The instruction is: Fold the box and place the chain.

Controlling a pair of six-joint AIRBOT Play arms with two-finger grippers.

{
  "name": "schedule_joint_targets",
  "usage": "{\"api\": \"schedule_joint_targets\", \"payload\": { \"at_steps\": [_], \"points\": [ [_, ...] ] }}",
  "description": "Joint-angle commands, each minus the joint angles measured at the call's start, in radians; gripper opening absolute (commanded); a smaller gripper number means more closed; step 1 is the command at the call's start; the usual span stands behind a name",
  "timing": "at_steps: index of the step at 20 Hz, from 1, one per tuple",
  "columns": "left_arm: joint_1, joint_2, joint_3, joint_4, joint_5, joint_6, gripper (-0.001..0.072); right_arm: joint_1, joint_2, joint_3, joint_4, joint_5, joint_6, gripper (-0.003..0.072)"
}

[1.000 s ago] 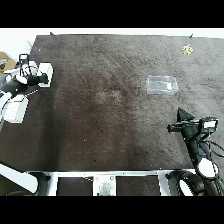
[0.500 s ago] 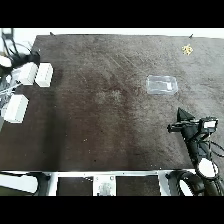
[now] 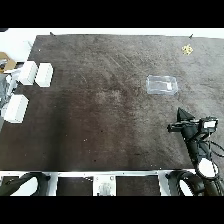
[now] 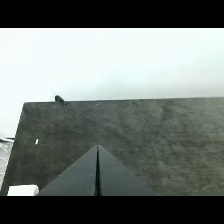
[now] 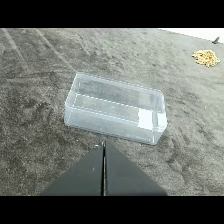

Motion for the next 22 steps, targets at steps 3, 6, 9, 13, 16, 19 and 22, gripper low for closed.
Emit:
{"api": "schedule_joint_targets", "payload": {
  "at_steps": [3,6,9,13,16,19,22],
  "points": [
    [-0.003,0.319,-0.328,-0.043,0.124,-0.017,0.0006,0.001,0.000,0.000,0.000,0.000,0.000,0.0004],
    [-0.003,0.517,-0.578,-0.043,0.181,0.003,0.0006,0.001,0.000,0.000,0.000,0.000,0.000,0.0004],
    [-0.003,0.709,-0.794,-0.043,0.226,0.035,0.0006,0.001,0.000,0.000,0.000,0.000,0.000,0.0004],
    [-0.003,0.960,-1.018,-0.043,0.214,0.035,0.0006,0.001,0.000,0.000,0.000,0.000,0.000,0.0004],
    [-0.003,1.114,-1.136,-0.058,0.169,0.027,0.0006,0.001,0.000,0.000,0.000,0.000,0.000,0.0004],
    [-0.003,1.149,-1.184,-0.089,0.139,0.027,0.0007,0.001,0.000,0.000,0.000,0.000,0.000,0.0004],
    [-0.003,1.149,-1.197,-0.089,0.142,0.027,0.0008,0.001,0.000,0.000,0.000,0.000,0.000,0.0004]
  ]
}}
